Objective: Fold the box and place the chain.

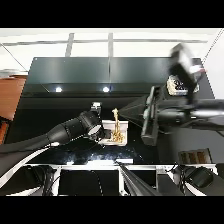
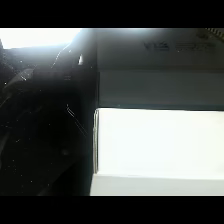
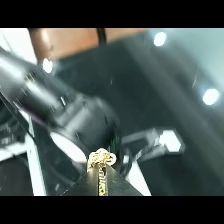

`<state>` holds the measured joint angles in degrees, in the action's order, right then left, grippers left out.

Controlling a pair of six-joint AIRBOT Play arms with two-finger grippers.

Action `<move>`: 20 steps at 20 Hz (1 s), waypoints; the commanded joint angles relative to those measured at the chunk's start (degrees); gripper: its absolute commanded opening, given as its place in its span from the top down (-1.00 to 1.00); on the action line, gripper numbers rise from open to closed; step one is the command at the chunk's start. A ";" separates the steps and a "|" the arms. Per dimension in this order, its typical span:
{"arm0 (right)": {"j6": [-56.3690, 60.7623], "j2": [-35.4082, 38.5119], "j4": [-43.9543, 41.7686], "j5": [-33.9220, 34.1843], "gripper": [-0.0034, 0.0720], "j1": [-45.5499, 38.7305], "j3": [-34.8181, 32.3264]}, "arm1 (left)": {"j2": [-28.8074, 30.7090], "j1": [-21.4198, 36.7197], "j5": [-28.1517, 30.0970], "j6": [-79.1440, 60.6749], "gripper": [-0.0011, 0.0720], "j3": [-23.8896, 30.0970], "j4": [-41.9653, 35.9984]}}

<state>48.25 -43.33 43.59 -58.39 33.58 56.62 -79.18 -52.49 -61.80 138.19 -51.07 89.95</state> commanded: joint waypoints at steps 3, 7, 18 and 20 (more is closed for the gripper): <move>0.42 -6.32 0.00 -0.37 0.85 0.00 -6.10 | -0.02 0.00 -0.02 -0.02 0.89 -0.04 0.02; 1.36 -8.76 3.96 0.57 0.85 -0.02 -6.23 | -0.02 0.00 0.02 -0.02 0.89 -0.04 0.04; 12.92 -8.76 12.07 -6.78 -0.37 0.00 -8.57 | -0.02 0.00 0.07 -0.02 0.89 -0.04 0.04; 14.91 -8.79 9.01 -3.89 -0.37 0.02 -12.55 | -0.02 0.00 0.04 -0.02 0.89 -0.04 0.04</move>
